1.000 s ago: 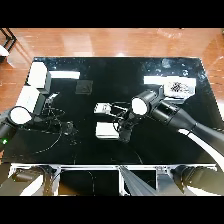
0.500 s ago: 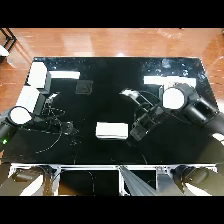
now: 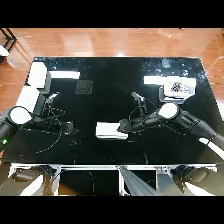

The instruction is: Fold the box and place the chain.

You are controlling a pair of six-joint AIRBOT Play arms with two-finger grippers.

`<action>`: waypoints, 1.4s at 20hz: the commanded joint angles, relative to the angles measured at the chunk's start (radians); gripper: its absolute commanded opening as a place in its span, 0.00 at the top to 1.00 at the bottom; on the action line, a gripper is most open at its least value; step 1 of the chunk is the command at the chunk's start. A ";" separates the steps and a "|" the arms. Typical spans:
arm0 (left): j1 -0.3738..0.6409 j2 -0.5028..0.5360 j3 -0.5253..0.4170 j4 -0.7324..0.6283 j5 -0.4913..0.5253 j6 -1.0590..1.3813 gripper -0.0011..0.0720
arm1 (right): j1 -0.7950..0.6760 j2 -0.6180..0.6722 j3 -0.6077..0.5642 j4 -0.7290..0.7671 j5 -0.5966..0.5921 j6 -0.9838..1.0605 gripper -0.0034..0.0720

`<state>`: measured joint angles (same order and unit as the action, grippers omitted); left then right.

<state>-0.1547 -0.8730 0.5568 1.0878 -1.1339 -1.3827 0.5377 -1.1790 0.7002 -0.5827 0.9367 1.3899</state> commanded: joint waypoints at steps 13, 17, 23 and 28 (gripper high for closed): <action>0.000 -0.001 0.000 0.000 0.000 0.000 0.13 | 0.055 -0.103 -0.014 0.024 -0.092 0.005 0.92; 0.000 -0.001 0.000 0.000 0.000 0.001 0.13 | 0.055 -0.095 -0.002 0.032 -0.069 -0.026 0.92; 0.000 -0.005 0.052 0.005 -0.034 0.111 0.13 | -0.006 0.067 0.070 0.028 0.053 -0.040 0.92; -0.074 -0.118 0.181 0.000 -0.024 0.445 0.13 | -0.233 0.198 0.070 -0.232 0.116 -0.014 0.92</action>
